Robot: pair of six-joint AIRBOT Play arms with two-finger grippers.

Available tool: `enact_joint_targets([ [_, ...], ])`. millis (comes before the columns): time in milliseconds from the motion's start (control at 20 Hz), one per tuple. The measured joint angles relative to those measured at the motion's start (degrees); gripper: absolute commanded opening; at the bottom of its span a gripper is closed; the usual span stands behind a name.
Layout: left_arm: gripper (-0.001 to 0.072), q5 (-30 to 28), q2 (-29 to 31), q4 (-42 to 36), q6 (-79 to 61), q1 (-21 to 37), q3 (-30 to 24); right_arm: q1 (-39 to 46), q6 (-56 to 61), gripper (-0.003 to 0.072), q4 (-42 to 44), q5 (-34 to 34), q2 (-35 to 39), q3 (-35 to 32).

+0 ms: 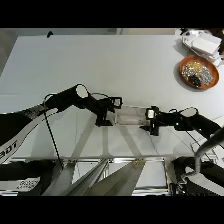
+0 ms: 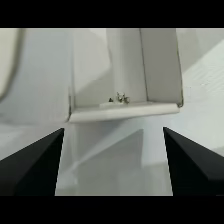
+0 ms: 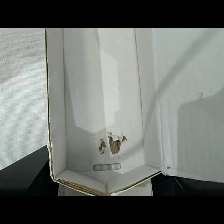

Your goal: Fold the box and place the chain.

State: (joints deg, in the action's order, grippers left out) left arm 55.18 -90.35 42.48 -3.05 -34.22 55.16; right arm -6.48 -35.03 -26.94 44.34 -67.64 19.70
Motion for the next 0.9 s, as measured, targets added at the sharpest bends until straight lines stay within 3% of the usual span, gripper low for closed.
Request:
enact_joint_targets([
  [900,0.0706,-1.7,-0.9,-4.7,1.3,-2.3,0.0,0.0,0.0,0.0408,0.0,0.0,0.0,0.0],
])
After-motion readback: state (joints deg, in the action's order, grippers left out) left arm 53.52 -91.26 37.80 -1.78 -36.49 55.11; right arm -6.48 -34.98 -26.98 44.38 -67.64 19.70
